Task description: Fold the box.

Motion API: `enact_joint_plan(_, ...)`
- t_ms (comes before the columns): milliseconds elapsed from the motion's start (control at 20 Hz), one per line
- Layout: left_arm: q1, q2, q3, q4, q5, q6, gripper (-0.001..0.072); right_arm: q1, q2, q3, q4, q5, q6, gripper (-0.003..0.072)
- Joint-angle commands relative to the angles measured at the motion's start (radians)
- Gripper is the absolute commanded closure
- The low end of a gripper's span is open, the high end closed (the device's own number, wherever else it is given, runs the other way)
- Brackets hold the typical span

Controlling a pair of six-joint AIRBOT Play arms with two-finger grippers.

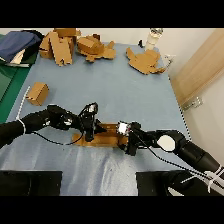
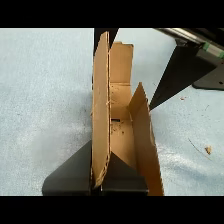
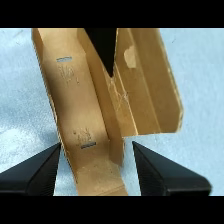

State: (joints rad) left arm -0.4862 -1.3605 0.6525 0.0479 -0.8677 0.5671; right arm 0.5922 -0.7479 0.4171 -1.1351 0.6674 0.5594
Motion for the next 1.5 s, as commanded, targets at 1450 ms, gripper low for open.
enact_joint_plan(1450, 0.0, 0.0, 0.001, 0.0, 0.001, 0.0, 0.0699, -0.217, -0.346, 0.101, 0.376, 0.233, -0.478, -0.0021)
